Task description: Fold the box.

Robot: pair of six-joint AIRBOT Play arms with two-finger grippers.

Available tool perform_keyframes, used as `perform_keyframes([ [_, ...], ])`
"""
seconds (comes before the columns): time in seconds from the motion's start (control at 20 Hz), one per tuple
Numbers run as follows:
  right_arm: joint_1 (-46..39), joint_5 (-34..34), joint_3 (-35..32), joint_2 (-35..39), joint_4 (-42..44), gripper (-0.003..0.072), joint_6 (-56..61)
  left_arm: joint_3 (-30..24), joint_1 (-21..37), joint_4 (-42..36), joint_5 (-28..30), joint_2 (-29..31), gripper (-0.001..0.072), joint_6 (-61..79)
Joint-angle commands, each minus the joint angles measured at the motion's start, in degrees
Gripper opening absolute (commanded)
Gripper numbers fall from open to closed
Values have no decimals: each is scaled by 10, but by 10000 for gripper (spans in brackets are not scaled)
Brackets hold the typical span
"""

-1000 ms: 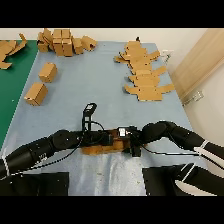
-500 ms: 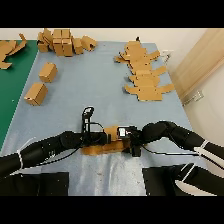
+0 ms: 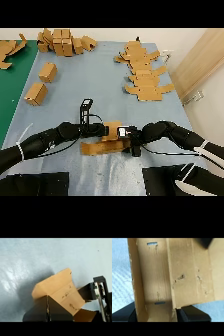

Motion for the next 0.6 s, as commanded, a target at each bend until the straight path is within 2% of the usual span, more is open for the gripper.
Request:
perform_keyframes([
  [0.0, 0, 0, 0, 0, 0, 510, 0, 5, 54, 12, -69, 0, 9, 46],
  [0.1, 0, 0, 0, 0, 0, 510, 0, 6, 69, 14, -83, 0, 9, 91],
  [0.3, 0, 0, 0, 0, 0, 510, 0, 6, 89, 14, -61, 19, 9, 250],
  [0.4, 0, 0, 0, 0, 0, 510, 0, 6, 132, 16, -108, 37, 9, 281],
  [0.55, 0, 0, 0, 0, -2, 510, 0, 6, 235, 35, -226, 70, 9, 283],
])
